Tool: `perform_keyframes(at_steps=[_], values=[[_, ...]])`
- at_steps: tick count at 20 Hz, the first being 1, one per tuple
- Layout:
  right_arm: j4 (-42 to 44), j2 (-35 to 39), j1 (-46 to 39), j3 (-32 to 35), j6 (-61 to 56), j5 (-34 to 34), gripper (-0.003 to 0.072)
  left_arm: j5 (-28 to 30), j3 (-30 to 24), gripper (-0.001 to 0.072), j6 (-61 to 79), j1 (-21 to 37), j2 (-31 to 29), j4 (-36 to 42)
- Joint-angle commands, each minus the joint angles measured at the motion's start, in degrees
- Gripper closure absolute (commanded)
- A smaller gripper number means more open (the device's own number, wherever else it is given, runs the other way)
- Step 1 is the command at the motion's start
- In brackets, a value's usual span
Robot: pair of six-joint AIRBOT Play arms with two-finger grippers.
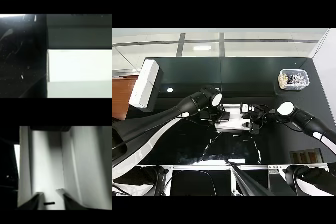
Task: Fold the box and place the chain.
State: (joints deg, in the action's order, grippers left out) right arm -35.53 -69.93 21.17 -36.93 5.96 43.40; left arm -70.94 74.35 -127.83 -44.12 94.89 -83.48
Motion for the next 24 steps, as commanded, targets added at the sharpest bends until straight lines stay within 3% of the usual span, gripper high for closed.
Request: perform_keyframes(at_steps=[1,2,3,4,5,10,12,14,16,18,24], values=[[3.3,-1.1,0.0,0.0,-1.7,-0.2,0.0468,0.2,0.0,0.0680,0.1,0.0,0.0,0.2],[2.3,-1.1,-0.1,0.0,-3.6,-0.2,0.0444,0.2,0.0,0.0679,0.1,0.0,0.0,0.2],[1.5,-1.1,-0.1,0.0,-5.5,-0.3,0.0282,0.2,0.0,0.0680,0.1,0.0,0.0,0.2],[-0.2,-0.8,-0.1,0.0,-8.2,0.2,0.0523,0.2,0.0,0.0680,0.1,0.0,0.0,0.2],[-2.9,0.1,-0.1,-0.2,-13.3,0.8,0.0671,0.2,0.0,0.0680,0.1,0.0,0.0,0.2],[-20.0,12.7,-8.8,-7.0,-65.8,11.6,0.0670,-0.1,0.0,0.0680,0.1,0.0,0.0,0.2],[-24.2,15.6,-18.1,-6.1,-78.3,14.1,0.0670,0.0,0.0,0.0680,0.1,0.0,0.0,0.2],[-22.7,15.4,-27.2,-2.0,-87.0,12.7,0.0670,0.0,0.0,0.0680,0.1,0.0,0.0,0.2],[-15.9,14.0,-33.0,4.3,-88.6,11.5,0.0670,0.0,0.0,0.0679,0.1,0.0,0.0,0.2],[-7.3,10.3,-33.3,8.4,-83.9,13.4,0.0670,0.0,0.0,0.0680,0.1,0.0,0.0,0.2],[7.6,-3.0,-22.3,9.0,-70.4,12.9,0.0670,0.0,0.0,0.0679,0.1,0.0,0.0,0.2]])
